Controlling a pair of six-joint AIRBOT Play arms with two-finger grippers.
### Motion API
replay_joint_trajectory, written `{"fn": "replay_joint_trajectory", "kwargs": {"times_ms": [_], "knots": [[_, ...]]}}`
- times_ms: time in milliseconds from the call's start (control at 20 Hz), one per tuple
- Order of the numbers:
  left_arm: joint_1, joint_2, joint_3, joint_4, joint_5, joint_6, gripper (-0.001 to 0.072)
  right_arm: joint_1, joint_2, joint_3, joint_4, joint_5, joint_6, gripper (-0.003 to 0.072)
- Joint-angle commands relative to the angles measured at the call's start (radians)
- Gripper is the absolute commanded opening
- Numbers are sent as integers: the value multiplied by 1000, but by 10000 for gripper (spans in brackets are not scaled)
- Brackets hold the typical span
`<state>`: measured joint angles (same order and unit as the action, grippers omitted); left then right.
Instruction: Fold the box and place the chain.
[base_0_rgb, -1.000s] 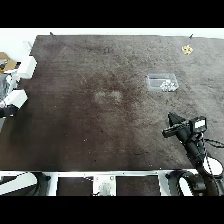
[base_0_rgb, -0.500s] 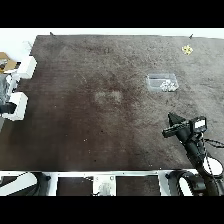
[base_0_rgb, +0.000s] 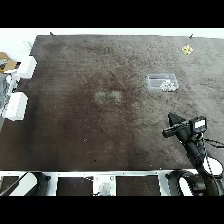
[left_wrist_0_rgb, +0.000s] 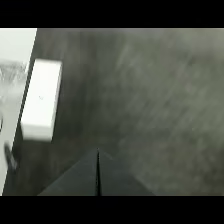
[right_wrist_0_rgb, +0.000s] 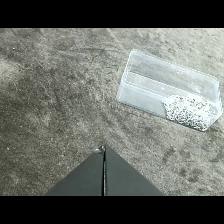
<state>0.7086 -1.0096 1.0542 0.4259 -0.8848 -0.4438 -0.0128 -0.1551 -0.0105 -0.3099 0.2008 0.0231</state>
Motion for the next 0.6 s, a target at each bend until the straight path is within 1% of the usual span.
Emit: {"fn": "replay_joint_trajectory", "kwargs": {"times_ms": [0,100,200,350,400,550], "knots": [[-37,159,14,-97,77,-29,4,-1,1,0,0,0,0,0],[-87,286,-35,-58,159,-27,4,-1,1,0,0,0,0,0],[-161,417,-122,-58,237,-25,3,-1,1,0,0,0,0,0],[-271,619,-298,-50,356,13,3,-1,1,0,0,0,0,0],[-295,695,-367,-23,392,14,3,-1,1,0,0,0,0,0],[-313,895,-578,23,434,-2,3,-1,1,0,0,0,0,0]]}}
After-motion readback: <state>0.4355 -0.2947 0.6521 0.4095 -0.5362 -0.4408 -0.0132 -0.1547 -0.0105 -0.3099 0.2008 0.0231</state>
